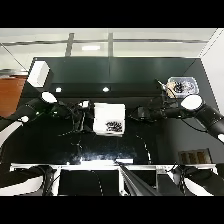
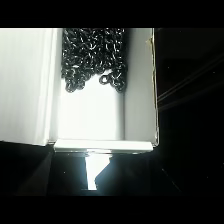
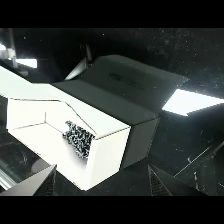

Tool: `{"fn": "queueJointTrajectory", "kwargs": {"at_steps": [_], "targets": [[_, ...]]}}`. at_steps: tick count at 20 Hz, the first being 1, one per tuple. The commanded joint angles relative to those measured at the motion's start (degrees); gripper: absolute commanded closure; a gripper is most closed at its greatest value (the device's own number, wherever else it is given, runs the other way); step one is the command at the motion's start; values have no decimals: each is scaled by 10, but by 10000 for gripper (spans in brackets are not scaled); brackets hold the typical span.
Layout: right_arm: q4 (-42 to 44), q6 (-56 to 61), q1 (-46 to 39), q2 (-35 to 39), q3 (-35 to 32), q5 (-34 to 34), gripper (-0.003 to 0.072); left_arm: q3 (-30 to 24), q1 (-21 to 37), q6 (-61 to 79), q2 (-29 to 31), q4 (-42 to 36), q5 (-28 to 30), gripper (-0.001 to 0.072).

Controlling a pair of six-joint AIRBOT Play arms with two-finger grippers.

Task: Fold the box and place the chain.

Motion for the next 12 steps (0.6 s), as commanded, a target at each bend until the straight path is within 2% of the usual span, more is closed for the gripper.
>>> {"fn": "queueJointTrajectory", "kwargs": {"at_steps": [1,12], "targets": [[0,0,0,0,0,0,-14,1,0,1,0,0,-4,8],[0,0,0,0,0,0,-14,1,-8,0,-11,-24,8,8]]}}
